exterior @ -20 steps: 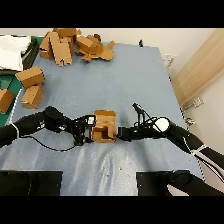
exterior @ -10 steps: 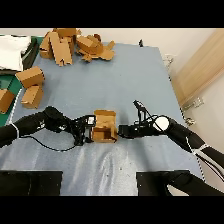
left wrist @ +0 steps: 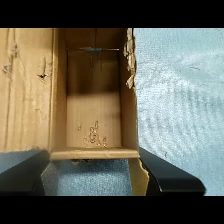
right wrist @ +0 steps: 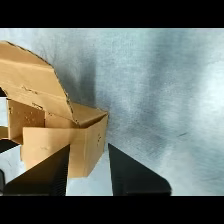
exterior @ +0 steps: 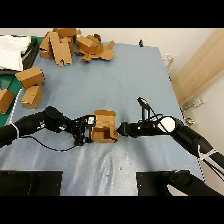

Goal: Fold the box.

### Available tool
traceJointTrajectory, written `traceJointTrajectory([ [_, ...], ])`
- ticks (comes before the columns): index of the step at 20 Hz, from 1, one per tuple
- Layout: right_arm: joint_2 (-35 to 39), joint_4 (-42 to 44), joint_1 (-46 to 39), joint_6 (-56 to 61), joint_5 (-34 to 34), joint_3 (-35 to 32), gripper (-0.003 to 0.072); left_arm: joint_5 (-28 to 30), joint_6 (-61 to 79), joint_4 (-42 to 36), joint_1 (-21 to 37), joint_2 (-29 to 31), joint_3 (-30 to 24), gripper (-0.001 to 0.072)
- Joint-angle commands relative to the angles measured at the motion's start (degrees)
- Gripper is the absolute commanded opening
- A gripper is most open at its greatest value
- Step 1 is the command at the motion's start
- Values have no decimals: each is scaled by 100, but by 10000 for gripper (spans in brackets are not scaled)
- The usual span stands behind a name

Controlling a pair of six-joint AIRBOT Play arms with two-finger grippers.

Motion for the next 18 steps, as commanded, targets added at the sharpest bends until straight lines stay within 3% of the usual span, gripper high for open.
traceJointTrajectory([
  [1,-199,262,146,-31,-9,0,392,0,2,4,4,-2,7,451],
  [7,-225,136,400,83,33,199,392,0,0,2,4,0,7,451],
  [14,-304,-1657,885,1766,450,610,392,2,0,2,4,-2,7,451],
  [18,-586,-1639,1217,2188,138,804,389,0,0,4,4,-2,7,451],
])
